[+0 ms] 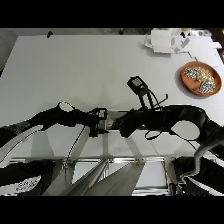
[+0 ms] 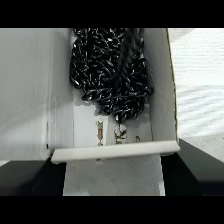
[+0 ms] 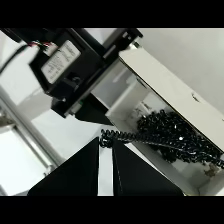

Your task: Fold the box and place the chain.

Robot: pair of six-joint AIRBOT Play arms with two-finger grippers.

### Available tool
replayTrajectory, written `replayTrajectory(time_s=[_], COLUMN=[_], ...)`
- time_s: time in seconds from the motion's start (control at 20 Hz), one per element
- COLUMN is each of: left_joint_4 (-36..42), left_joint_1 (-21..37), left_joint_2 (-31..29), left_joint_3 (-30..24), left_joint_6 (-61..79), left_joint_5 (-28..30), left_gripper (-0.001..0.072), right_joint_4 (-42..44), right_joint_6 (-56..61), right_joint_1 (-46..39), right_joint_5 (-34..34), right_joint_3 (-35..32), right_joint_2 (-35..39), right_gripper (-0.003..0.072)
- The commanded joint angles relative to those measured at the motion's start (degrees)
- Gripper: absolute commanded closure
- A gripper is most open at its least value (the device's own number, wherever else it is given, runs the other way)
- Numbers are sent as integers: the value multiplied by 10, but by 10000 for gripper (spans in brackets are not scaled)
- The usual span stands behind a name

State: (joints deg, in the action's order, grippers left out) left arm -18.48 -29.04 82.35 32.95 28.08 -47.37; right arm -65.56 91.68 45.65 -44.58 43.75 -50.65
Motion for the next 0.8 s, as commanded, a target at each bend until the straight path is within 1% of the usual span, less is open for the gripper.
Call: replayTrajectory(time_s=[0.0,0.05,0.1,0.15,0.3,0.4,0.45,0.55,0.65,0.75], left_joint_4=[0,0,0,0,0,0,0,0,0,0], left_joint_1=[0,0,0,0,0,0,0,0,0,0], left_joint_2=[0,0,0,0,0,0,0,0,0,0], left_joint_3=[0,0,0,0,0,0,0,0,0,0], left_joint_6=[0,0,0,0,0,0,0,0,0,0], left_joint_5=[0,0,0,0,0,0,0,0,0,0], left_gripper=[571,571,571,571,571,571,571,571,571,571], right_joint_4=[-8,-7,-2,1,-6,-29,-50,-114,-186,-228], right_joint_6=[5,25,38,40,19,8,9,15,16,30], right_joint_1=[-4,-15,-34,-56,-119,-167,-192,-244,-286,-321], right_joint_5=[10,10,5,-8,-64,-76,-77,-102,-141,-150], right_joint_3=[-12,-12,-9,-2,34,53,55,55,54,44], right_joint_2=[-16,-16,-16,-15,-4,7,9,1,-23,-55], right_gripper=[573,567,524,450,446,448,450,450,450,447])
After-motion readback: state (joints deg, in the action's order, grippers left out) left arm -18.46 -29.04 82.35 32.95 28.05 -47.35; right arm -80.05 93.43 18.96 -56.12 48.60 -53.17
